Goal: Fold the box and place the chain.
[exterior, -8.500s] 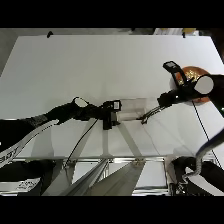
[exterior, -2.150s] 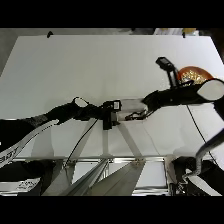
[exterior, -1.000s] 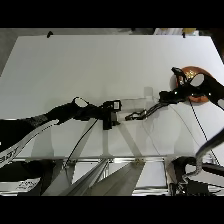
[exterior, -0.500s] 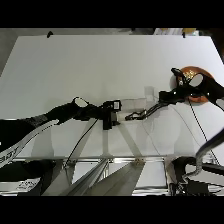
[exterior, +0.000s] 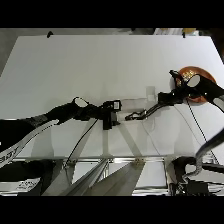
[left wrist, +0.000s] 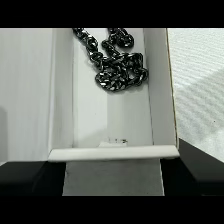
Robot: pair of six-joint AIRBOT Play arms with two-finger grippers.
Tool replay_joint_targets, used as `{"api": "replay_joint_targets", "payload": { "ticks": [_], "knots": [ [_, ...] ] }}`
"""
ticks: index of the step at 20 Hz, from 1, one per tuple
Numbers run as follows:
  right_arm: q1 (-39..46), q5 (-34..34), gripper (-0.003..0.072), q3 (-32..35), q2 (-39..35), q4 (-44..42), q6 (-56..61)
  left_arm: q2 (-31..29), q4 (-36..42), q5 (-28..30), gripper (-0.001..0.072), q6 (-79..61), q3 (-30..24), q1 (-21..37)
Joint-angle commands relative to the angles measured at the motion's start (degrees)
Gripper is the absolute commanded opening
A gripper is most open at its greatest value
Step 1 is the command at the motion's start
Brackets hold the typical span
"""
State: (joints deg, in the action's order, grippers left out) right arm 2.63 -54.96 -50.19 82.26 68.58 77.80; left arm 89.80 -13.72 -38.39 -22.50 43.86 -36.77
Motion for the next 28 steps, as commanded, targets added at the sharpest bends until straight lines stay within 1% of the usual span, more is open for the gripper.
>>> {"api": "replay_joint_targets", "payload": {
  "ticks": [1,2,5,8,12,17,21,24,28],
  "knots": [
    [0.0,0.0,0.0065,0.0,0.5,0.0,0.0,0.0,0.0,0.0,0.0208,0.0,0.0,0.0],
    [0.0,0.0,0.0017,0.0,0.5,0.0,-0.1,0.0,0.0,0.0,0.0208,0.0,0.0,0.0],
    [-0.3,-1.0,0.001,0.0,-1.2,0.0,-0.3,0.0,0.0,0.0,0.0208,0.0,0.0,0.0],
    [-1.6,-2.4,0.001,0.0,-6.1,0.0,-0.3,0.0,0.0,0.0,0.0208,0.0,0.0,0.0],
    [-3.8,-6.8,0.001,0.0,-16.2,-0.1,-0.3,0.0,0.0,0.0,0.0208,0.0,0.0,0.0],
    [-8.0,-9.1,0.001,0.0,-30.9,-0.1,-1.4,0.0,0.0,0.0,0.0208,0.0,0.0,0.0],
    [-11.7,-11.3,0.001,0.0,-39.7,-0.3,-1.4,0.0,0.0,0.0,0.0208,0.0,0.0,0.0],
    [-13.4,-11.8,0.001,0.0,-45.0,-3.1,-1.7,0.0,0.0,0.0,0.0208,0.0,0.0,0.0],
    [-13.5,-11.5,0.001,0.0,-50.1,-10.8,-4.9,0.0,0.0,0.0,0.0208,0.0,0.0,0.0]
  ]
}}
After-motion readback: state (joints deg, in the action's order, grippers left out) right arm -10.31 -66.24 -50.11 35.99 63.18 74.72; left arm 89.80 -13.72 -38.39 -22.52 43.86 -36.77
